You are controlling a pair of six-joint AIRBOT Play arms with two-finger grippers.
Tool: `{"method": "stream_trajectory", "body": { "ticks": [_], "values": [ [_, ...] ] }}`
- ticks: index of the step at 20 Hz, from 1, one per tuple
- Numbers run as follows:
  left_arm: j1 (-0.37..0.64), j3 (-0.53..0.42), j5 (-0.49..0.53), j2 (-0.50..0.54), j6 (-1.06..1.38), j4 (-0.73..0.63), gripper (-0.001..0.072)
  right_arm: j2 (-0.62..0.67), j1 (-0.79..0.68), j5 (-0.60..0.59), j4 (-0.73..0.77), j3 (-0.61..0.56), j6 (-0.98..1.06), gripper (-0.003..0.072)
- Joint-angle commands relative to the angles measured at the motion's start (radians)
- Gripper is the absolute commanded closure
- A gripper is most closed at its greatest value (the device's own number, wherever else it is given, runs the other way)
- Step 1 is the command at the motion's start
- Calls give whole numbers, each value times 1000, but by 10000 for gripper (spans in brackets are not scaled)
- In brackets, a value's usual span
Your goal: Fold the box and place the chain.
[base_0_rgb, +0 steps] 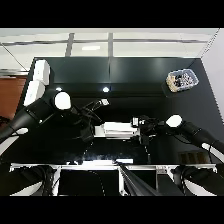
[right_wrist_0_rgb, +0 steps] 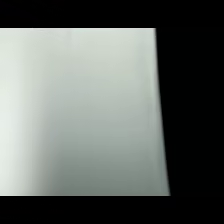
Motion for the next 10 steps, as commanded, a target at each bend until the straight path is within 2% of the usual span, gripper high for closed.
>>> {"method": "stream_trajectory", "body": {
  "ticks": [1,3,5,8,10],
  "values": [
    [-3,-109,175,3,82,-374,680,0,1,2,-3,0,0,496],
    [6,-177,334,2,256,-623,680,0,1,2,-3,0,0,496],
    [34,-209,460,2,411,-780,680,0,1,2,-3,0,0,496],
    [83,-209,668,1,427,-807,680,0,1,2,-3,0,0,496],
    [90,-206,708,-19,427,-775,680,0,1,2,-3,0,0,496]
  ]
}}
